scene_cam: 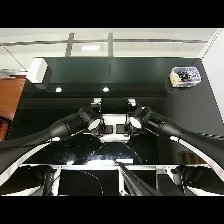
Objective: Fold the box and place the chain.
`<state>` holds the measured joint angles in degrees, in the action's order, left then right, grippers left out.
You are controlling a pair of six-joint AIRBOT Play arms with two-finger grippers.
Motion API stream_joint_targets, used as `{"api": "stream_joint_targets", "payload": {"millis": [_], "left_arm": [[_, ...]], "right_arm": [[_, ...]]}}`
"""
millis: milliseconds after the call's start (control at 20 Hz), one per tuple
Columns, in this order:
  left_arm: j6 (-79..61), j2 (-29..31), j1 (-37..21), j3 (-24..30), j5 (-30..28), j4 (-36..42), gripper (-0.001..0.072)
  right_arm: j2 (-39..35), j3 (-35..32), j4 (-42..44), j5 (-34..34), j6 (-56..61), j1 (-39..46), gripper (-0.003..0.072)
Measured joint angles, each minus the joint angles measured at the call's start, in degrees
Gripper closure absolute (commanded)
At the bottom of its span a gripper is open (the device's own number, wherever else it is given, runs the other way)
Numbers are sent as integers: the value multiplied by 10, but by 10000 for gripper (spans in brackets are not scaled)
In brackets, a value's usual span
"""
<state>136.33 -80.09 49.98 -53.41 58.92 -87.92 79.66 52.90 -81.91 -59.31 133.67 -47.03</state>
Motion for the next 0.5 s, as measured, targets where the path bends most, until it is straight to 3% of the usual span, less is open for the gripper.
{"api": "stream_joint_targets", "payload": {"millis": [150, 500], "left_arm": [[1, 0, 0, 0, 0, 0, 678], [1, 0, 0, 0, 1, 0, 678]], "right_arm": [[1, 0, -2, 0, 2, 0, 639], [1, 0, -2, 3, 1, 0, 639]]}}
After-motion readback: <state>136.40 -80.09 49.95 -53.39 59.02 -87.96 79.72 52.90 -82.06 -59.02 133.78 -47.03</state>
